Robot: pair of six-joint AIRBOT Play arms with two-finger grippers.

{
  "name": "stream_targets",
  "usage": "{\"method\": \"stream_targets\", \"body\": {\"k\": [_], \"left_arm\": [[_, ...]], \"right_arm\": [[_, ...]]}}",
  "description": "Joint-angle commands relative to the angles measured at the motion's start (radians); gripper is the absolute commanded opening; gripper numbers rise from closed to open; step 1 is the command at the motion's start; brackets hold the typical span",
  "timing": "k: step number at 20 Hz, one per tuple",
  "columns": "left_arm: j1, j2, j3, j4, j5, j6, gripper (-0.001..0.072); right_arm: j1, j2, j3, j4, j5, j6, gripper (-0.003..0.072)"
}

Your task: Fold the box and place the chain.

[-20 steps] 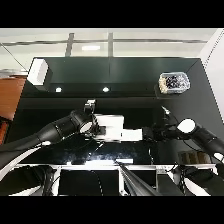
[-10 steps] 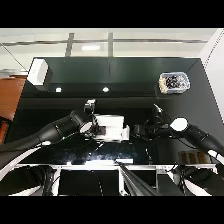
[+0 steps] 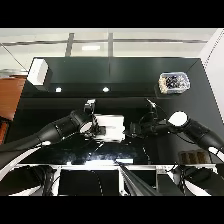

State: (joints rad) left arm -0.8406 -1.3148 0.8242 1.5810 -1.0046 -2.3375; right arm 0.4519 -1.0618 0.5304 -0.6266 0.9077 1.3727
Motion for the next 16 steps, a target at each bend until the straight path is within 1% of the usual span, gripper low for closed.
{"method": "stream_targets", "body": {"k": [1, 3, 4, 6, 8, 11, 14, 15, 16], "left_arm": [[0.0, 0.0, 0.001, 0.0, 0.0, 0.0, 0.0029], [0.0, 0.0, 0.001, 0.0, 0.0, 0.0, 0.0029], [0.0, 0.0, 0.001, 0.0, 0.0, 0.0, 0.0029], [0.0, 0.0, 0.001, 0.0, 0.0, 0.0, 0.0029], [0.0, 0.0, 0.001, 0.001, -0.001, 0.0, 0.0029], [0.0, 0.0, 0.001, 0.001, -0.001, 0.0, 0.0029], [0.0, 0.0, 0.001, 0.0, -0.001, 0.0, 0.0029], [0.0, 0.0, 0.001, 0.0, -0.002, 0.0, 0.0029], [0.0, 0.0, 0.001, 0.0, -0.003, 0.001, 0.0029]], "right_arm": [[0.064, -0.001, 0.02, 0.002, -0.051, 0.028, 0.0555], [0.093, -0.001, 0.025, 0.0, -0.082, 0.047, 0.0554], [0.107, -0.001, 0.029, -0.004, -0.098, 0.064, 0.0533], [0.14, -0.001, 0.04, -0.023, -0.136, 0.103, 0.0533], [0.167, -0.001, 0.052, -0.086, -0.161, 0.182, 0.0533], [0.193, -0.002, 0.07, -0.213, -0.161, 0.328, 0.0526], [0.241, -0.017, 0.111, -0.297, -0.173, 0.418, 0.0522], [0.255, -0.034, 0.127, -0.316, -0.169, 0.444, 0.0469], [0.269, -0.053, 0.143, -0.333, -0.164, 0.47, 0.0469]]}}
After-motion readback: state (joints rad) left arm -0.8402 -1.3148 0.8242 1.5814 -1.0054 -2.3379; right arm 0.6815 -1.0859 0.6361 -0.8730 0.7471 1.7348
